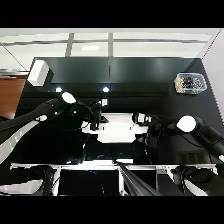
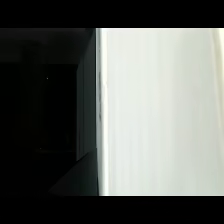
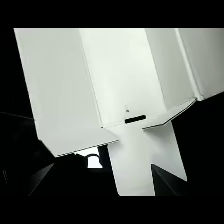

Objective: Fold the box and place the chain.

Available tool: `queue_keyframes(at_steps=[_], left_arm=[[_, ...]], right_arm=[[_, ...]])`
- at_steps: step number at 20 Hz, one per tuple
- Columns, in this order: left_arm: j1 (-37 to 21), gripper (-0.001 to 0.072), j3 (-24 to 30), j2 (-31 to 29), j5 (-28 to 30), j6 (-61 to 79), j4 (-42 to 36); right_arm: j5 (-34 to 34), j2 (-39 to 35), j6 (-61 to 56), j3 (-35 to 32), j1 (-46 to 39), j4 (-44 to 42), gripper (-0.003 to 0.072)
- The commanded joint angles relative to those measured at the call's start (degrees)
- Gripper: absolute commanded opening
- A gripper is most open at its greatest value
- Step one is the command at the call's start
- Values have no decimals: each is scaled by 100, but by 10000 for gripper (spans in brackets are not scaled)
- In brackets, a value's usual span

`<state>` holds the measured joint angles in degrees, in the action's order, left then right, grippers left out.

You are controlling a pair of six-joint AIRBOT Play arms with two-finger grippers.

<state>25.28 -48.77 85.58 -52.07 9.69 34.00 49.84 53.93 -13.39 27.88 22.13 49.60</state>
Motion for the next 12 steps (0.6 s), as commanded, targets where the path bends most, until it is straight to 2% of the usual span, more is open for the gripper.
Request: queue_keyframes(at_steps=[1,4,7,8,10,12], left_arm=[[9,27,2,42,-7,33,4],[9,27,2,42,-7,35,4],[7,27,2,42,-7,35,7],[9,28,2,42,-7,35,4],[7,27,2,42,-7,35,4],[7,27,2,42,-7,35,4]], right_arm=[[-286,81,203,-328,280,42,709],[-697,297,229,-415,588,-28,709],[-1803,361,227,-409,955,-723,710],[-1958,358,216,-339,977,-835,709],[-1871,332,214,-107,977,-664,709],[-1668,243,195,118,977,-109,709]])
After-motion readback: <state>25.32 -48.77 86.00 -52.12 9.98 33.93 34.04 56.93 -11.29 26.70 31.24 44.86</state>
